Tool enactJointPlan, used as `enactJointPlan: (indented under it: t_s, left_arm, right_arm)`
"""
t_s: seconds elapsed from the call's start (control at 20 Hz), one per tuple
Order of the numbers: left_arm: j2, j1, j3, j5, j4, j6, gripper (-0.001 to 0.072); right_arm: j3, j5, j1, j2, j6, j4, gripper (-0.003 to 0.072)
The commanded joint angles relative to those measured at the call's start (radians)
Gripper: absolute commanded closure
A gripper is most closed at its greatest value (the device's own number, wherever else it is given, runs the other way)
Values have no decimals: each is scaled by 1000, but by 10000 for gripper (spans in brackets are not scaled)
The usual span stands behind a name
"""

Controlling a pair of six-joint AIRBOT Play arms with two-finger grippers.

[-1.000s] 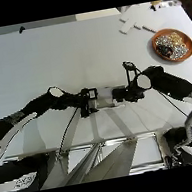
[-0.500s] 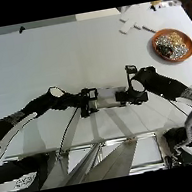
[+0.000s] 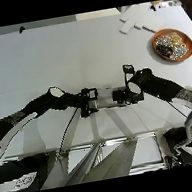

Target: Fold the box and place the chain.

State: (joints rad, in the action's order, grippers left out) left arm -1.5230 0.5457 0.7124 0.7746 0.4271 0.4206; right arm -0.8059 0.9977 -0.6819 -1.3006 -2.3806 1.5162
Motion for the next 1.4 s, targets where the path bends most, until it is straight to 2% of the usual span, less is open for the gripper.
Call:
enactJointPlan:
  t_s: [0.0,0.1,0.25,0.35,0.45,0.55,0.65,0.8,0.85,0.9,0.95,1.05,1.15,1.35]
  left_arm:
    - [0,0,0,0,0,0,698]
    - [0,0,0,0,0,0,698]
    - [0,0,0,0,0,0,698]
    - [0,0,0,0,0,0,698]
    - [0,0,0,0,0,0,698]
    - [0,0,0,0,0,0,698]
    - [0,0,0,0,0,0,698]
    - [0,0,0,0,0,0,698]
    - [0,0,0,0,0,0,698]
    - [0,0,0,0,0,0,698]
    - [0,0,0,0,0,0,698]
    - [0,0,0,0,0,0,698]
    - [0,0,0,0,0,0,698]
    - [0,0,0,0,0,0,698]
  right_arm:
    - [0,-32,-29,-30,14,6,297]
    - [0,-6,-36,-43,72,10,300]
    - [0,27,-36,-45,129,24,397]
    - [0,40,-36,-45,138,32,402]
    - [0,35,-36,-45,138,32,517]
    - [0,34,-36,-45,138,33,537]
    - [0,33,-36,-45,138,37,670]
    - [0,32,-36,-45,138,55,668]
    - [0,30,-36,-45,138,60,590]
    - [0,23,-36,-45,139,67,410]
    - [0,15,-36,-45,142,70,368]
    - [0,1,-36,-45,141,73,370]
    - [0,-26,-36,-45,138,74,418]
    - [0,-84,-36,-45,138,74,419]
